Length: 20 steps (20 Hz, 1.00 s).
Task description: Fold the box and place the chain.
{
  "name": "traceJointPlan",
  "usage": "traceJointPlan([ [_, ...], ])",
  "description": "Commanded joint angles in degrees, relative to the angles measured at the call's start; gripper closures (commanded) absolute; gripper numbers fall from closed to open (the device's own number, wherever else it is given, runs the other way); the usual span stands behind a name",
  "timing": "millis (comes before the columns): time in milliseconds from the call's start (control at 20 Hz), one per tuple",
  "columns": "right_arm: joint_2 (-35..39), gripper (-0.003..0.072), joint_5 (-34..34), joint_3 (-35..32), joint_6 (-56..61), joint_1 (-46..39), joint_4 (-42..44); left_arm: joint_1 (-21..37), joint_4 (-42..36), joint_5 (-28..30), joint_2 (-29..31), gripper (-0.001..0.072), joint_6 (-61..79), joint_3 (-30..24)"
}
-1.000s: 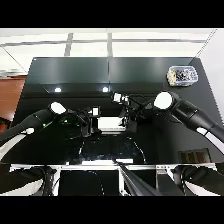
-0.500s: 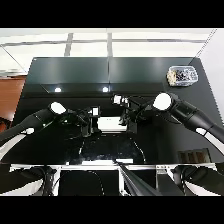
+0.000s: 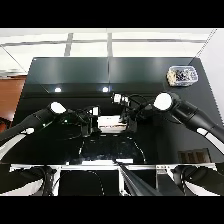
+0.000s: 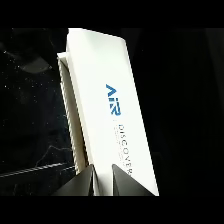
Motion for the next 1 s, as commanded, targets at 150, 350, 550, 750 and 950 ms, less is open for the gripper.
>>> traceJointPlan([
  [150, -0.52, 0.0564, 2.23, -0.04, 0.59, 0.07, -0.13, -0.04, 0.04, -0.13, -0.04, 0.023, 0.07, 0.02],
  [350, -0.55, 0.0555, 2.45, -0.2, 0.68, 0.44, -1.27, -0.04, 0.04, -0.13, -0.04, 0.023, 0.07, 0.02],
  [550, -0.55, 0.0555, 3.48, -0.26, 1.66, 0.44, -1.44, -0.04, 0.04, -0.13, -0.04, 0.023, 0.07, 0.02],
  [750, -0.79, 0.0465, 3.45, -0.31, 2.56, 0.44, -1.44, -0.04, 0.04, -0.11, -0.04, 0.023, 0.07, 0.02],
  [950, -0.92, 0.0466, 3.45, -1.79, 3.74, 0.44, -1.46, -0.04, 0.04, -0.11, -0.04, 0.023, 0.07, 0.02],
])
